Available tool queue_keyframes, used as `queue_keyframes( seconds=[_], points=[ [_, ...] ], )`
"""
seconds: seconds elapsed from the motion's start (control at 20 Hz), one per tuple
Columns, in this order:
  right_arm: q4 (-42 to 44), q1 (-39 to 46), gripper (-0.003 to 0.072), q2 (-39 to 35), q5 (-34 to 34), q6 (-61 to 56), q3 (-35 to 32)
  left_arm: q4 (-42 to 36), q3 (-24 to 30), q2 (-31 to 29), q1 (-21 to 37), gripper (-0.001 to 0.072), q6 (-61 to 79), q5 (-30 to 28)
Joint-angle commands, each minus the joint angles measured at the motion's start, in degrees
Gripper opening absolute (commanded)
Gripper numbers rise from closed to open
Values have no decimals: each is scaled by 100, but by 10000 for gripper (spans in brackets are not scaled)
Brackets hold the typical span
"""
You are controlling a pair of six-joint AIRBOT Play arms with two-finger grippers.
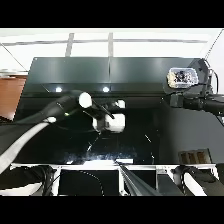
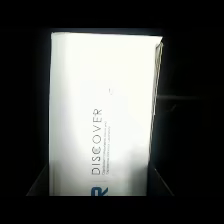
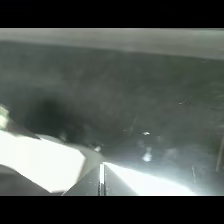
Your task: Fold the box and place the chain.
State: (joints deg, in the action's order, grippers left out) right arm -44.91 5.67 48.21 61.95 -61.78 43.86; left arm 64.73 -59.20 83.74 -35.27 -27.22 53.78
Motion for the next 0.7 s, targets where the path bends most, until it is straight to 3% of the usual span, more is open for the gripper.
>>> queue_keyframes(
  seconds=[0.0,0.15,0.25,0.45,0.65],
  points=[
    [-15,262,39,-4,-11,-87,4,363,-7,-229,1228,336,-549,214],
    [-13,273,39,-4,-9,-151,4,393,-127,-219,2688,355,-1567,-348],
    [7,271,40,-4,-9,-166,4,393,-520,-11,3635,380,-2282,-570],
    [4,267,40,-4,-9,-260,4,407,-2157,1073,5049,381,-3143,-105],
    [4,267,40,-4,-7,-496,4,503,-3873,2282,5403,381,-3340,68]
  ],
)
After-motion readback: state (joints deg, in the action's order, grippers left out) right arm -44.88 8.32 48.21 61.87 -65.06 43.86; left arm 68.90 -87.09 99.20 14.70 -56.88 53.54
